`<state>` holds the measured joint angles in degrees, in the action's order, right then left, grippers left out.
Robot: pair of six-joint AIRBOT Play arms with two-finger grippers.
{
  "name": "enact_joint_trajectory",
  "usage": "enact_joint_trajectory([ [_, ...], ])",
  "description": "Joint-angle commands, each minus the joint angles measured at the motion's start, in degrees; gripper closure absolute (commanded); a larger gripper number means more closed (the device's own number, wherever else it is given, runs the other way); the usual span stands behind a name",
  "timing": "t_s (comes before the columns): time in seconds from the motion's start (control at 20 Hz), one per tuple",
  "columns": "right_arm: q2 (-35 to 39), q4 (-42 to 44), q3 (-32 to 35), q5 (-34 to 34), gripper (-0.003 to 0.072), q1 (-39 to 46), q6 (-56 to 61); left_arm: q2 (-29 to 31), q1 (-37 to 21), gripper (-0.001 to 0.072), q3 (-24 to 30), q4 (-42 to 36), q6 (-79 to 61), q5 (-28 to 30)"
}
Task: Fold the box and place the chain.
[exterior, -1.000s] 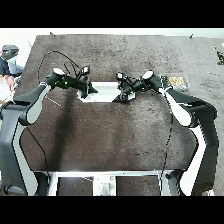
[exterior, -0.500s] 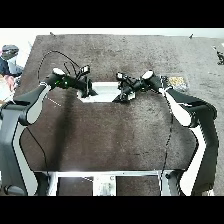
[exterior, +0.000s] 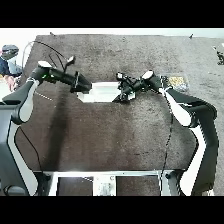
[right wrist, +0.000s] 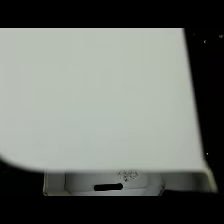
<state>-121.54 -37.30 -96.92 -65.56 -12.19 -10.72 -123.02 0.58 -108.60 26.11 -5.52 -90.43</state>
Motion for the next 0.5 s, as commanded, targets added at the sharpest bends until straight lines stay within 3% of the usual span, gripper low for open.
enact_joint_trajectory([
  [0.0, -0.04, 0.02, 0.02, -0.02, 0.0265, -0.04, 0.02, 0.02, -1.11, 0.0303, -1.62, -2.40, 7.80, -7.58],
  [0.05, -0.04, 0.02, 0.02, 0.00, 0.0265, -0.04, 0.02, 0.02, -0.52, 0.0306, -1.62, -1.97, 8.76, -7.63],
  [0.1, -0.04, 0.02, 0.02, 0.00, 0.0265, -0.04, 0.02, -0.02, 0.20, 0.0465, -1.57, -1.88, 9.09, -7.65],
  [0.15, -0.04, 0.02, 0.02, -0.02, 0.0265, -0.07, 0.02, -0.02, 0.87, 0.0691, -1.57, -1.88, 9.05, -7.67],
  [0.45, -0.04, 0.02, 0.02, 0.00, 0.0265, -0.04, 0.02, -0.24, 5.09, 0.0699, -1.22, 1.20, 8.87, -2.99],
])
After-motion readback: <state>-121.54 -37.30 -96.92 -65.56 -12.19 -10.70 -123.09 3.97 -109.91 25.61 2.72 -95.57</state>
